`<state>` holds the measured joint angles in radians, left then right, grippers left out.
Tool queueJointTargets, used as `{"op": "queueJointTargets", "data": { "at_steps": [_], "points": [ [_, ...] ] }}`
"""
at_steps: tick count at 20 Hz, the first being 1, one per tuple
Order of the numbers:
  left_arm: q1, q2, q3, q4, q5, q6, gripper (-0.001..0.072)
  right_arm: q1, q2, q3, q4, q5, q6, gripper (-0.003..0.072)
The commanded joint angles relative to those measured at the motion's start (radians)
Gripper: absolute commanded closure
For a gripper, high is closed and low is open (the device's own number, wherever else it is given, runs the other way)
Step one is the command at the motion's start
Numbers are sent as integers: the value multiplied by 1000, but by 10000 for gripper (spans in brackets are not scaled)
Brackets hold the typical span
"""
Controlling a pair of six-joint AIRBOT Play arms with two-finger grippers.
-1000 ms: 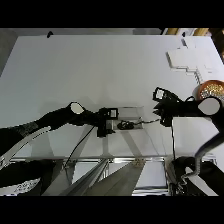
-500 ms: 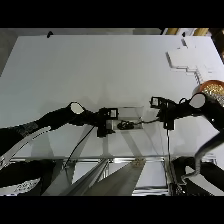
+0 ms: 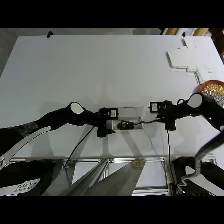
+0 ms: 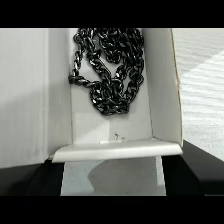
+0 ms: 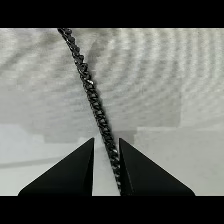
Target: Fold the box and place the chain.
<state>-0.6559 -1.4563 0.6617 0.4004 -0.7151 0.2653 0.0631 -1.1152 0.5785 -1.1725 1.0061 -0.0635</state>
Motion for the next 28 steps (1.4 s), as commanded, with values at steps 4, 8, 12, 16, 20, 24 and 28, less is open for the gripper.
{"op": "queueJointTargets", "data": {
  "at_steps": [4,8,12,16,20,24,28],
  "points": [
    [0,1,0,0,0,0,376,0,-60,-1,3,-13,-24,557],
    [0,1,0,0,0,0,376,0,-76,-1,3,-19,-24,594],
    [0,1,0,0,0,0,376,0,-71,-1,3,-18,-24,672],
    [0,1,0,0,0,0,376,0,2,0,28,29,-15,672],
    [0,1,0,0,0,0,376,0,113,0,195,92,-16,672],
    [0,1,0,0,0,0,376,0,200,0,383,129,-53,673],
    [0,1,0,0,0,0,376,14,224,0,523,154,-50,673]
  ]
}}
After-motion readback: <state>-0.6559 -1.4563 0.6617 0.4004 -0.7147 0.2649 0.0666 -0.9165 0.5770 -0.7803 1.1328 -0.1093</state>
